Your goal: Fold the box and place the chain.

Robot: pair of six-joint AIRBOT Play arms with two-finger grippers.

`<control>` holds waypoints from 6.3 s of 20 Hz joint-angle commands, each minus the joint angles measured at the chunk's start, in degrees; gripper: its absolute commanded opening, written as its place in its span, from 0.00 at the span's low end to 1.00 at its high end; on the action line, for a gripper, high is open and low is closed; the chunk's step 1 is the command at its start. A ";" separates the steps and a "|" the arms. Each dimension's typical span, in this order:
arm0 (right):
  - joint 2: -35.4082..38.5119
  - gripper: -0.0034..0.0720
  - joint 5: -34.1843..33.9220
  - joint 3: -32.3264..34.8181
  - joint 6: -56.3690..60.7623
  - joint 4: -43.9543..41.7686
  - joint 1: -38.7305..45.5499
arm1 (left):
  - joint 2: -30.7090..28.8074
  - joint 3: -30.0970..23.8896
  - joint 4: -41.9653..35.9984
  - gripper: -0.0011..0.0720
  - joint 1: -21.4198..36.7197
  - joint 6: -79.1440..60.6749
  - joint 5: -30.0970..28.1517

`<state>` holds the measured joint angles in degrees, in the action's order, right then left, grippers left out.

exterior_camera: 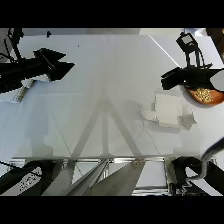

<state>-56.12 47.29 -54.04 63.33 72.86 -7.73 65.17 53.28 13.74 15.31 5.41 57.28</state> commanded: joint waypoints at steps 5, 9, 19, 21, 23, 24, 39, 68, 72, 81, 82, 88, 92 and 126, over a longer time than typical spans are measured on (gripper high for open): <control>0.17 0.32 -0.26 -0.07 2.62 0.17 0.00 | 0.02 0.02 0.00 0.97 -0.04 0.00 -0.02; 0.76 0.36 3.93 -2.21 10.08 4.28 0.00 | 0.02 0.02 0.00 0.97 -0.04 0.00 0.00; -2.38 0.58 39.91 -10.58 17.00 36.11 1.14 | 0.02 0.02 -0.02 0.97 -0.04 0.00 0.00; -5.09 0.60 42.38 -10.58 17.03 35.85 3.78 | 0.02 0.02 0.00 0.97 -0.04 0.00 -0.02; -8.41 0.66 45.75 -10.58 17.03 35.76 7.10 | 0.02 0.02 0.00 0.97 -0.04 0.00 0.00; -10.08 0.66 47.65 -10.58 17.05 35.63 8.79 | 0.02 0.02 0.00 0.97 -0.04 0.00 0.00; -26.34 0.68 47.21 -10.58 22.10 29.35 11.61 | 0.02 0.02 0.00 0.97 -0.04 0.00 -0.02; -26.27 0.06 31.67 -10.58 8.04 -9.94 16.76 | 0.02 0.02 0.00 0.97 -0.04 0.00 0.00; -26.88 0.06 24.06 -10.58 -0.68 -23.37 16.70 | 0.02 0.02 0.00 0.97 -0.04 0.00 -0.02; -37.53 0.06 16.11 -10.29 -13.73 -27.85 7.91 | 0.02 0.02 0.00 0.97 -0.04 0.00 0.00; -38.16 0.06 14.75 -10.29 -14.97 -27.98 6.95 | 0.02 0.02 0.00 0.97 -0.04 0.00 0.00; -38.36 0.06 9.62 -10.32 -18.47 -28.74 6.25 | 0.02 0.02 0.00 0.97 -0.04 0.00 -0.02; -38.36 0.06 7.96 -10.32 -18.86 -28.72 6.25 | 0.02 0.02 0.00 0.97 -0.04 0.00 0.00; -38.36 0.06 7.96 -10.32 -18.84 -28.63 6.25 | 13.18 13.79 17.20 0.97 -8.17 18.43 -0.79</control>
<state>-94.43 55.20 -64.36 44.47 44.25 -1.41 72.97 61.06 21.06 9.76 18.22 56.14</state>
